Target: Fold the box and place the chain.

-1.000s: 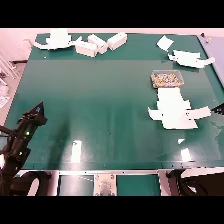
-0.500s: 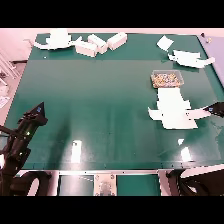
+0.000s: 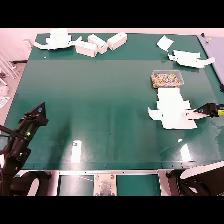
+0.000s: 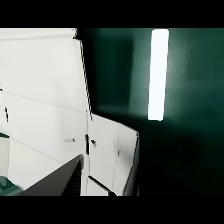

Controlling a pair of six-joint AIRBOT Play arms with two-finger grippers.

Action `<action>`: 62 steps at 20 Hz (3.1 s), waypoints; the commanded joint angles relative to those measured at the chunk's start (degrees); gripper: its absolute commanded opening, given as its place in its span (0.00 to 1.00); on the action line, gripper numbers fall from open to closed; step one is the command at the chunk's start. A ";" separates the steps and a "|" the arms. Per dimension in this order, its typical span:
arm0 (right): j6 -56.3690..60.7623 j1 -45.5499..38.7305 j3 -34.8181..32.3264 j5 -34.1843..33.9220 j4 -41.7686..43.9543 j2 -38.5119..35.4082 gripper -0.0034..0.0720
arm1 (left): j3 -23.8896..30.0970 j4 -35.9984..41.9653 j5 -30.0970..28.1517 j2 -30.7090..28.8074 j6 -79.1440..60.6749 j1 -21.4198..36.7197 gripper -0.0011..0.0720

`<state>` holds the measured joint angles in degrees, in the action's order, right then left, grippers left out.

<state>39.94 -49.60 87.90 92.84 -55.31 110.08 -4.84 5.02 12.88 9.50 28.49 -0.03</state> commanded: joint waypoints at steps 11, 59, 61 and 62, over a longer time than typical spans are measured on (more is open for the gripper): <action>1.84 4.46 -0.09 8.79 -0.15 0.09 0.05 | -0.02 0.15 -4.07 0.04 -0.04 -0.02 0.04; 6.32 49.33 -29.51 -43.43 20.79 -19.02 0.05 | -3.26 -14.34 10.43 3.72 -8.04 -0.02 0.73; 6.32 49.35 -29.53 -43.56 20.74 -18.62 0.05 | -7.08 -17.70 11.96 8.87 -8.07 -0.04 0.73; 6.34 49.35 -29.53 -43.56 20.76 -18.62 0.05 | -9.18 -18.95 12.52 12.22 -8.31 -0.02 0.73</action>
<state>46.37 -0.34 58.41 50.15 -34.11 90.89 -9.93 -9.28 23.35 16.01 21.02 -0.03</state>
